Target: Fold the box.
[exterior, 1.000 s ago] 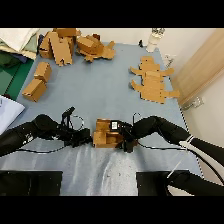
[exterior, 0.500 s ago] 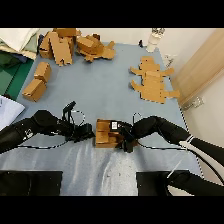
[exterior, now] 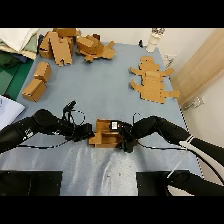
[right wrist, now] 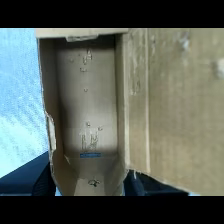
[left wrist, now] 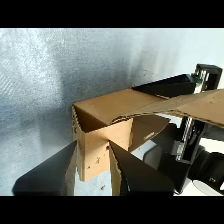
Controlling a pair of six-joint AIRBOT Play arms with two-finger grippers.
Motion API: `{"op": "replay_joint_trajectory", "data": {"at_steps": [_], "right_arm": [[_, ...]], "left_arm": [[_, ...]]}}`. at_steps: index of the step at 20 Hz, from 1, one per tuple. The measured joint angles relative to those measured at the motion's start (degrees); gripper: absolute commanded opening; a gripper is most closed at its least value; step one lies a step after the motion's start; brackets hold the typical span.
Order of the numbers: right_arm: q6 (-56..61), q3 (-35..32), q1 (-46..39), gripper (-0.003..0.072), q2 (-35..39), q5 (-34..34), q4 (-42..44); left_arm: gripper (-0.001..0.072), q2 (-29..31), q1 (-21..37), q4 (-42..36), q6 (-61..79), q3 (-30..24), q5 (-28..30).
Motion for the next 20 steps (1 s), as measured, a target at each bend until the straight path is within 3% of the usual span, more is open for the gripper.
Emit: {"op": "replay_joint_trajectory", "data": {"at_steps": [6, 13, 20], "right_arm": [[0.0, 0.0, 0.0, 0.0463, 0.0, 0.0, 0.0], [0.0, 0.0, 0.0, 0.0463, 0.0, 0.0, 0.0], [-0.02, 0.0, 0.02, 0.0463, 0.0, -0.04, 0.0]], "left_arm": [[0.0281, 0.0, -3.5, 3.13, -1.31, 2.84, 0.68], [0.0282, -1.73, -9.53, 20.06, -16.87, 8.68, -2.47], [0.0282, -5.99, -14.8, 25.09, -22.71, 12.26, -2.97]]}}
